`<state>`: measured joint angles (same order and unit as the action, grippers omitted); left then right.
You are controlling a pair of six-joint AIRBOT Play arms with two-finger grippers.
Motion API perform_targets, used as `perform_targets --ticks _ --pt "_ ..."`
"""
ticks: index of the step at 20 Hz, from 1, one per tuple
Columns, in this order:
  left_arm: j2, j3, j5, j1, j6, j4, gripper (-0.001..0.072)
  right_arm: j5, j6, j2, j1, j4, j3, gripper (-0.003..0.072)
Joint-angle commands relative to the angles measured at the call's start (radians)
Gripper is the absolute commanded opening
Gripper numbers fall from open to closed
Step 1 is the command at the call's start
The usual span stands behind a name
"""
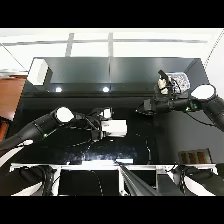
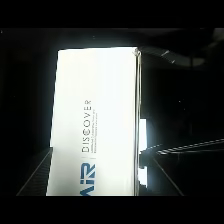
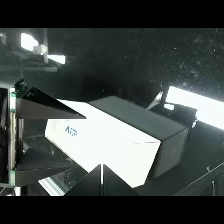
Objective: Fold the box and place the chain.
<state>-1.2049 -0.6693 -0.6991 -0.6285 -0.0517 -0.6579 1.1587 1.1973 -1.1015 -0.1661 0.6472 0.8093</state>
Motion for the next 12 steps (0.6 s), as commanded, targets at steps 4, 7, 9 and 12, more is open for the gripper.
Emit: perform_targets --ticks 4,7,9,12 --pt "-0.016 -0.006 0.013 -0.026 0.0 -0.005 0.0703 -0.003 0.0 0.001 -0.001 0.001 0.0 0.0024" --pt "-0.008 -0.032 0.01 -0.026 -0.003 -0.007 0.0703 -0.002 0.0 0.001 -0.001 0.001 0.0 0.0024" --pt "-0.005 -0.05 0.006 -0.026 -0.004 -0.007 0.0703 -0.002 0.0 0.001 -0.001 0.001 0.0 0.0024" --pt "-0.006 -0.055 0.002 -0.026 -0.005 -0.007 0.0703 -0.002 0.0 0.001 -0.001 0.001 0.0 0.0024"
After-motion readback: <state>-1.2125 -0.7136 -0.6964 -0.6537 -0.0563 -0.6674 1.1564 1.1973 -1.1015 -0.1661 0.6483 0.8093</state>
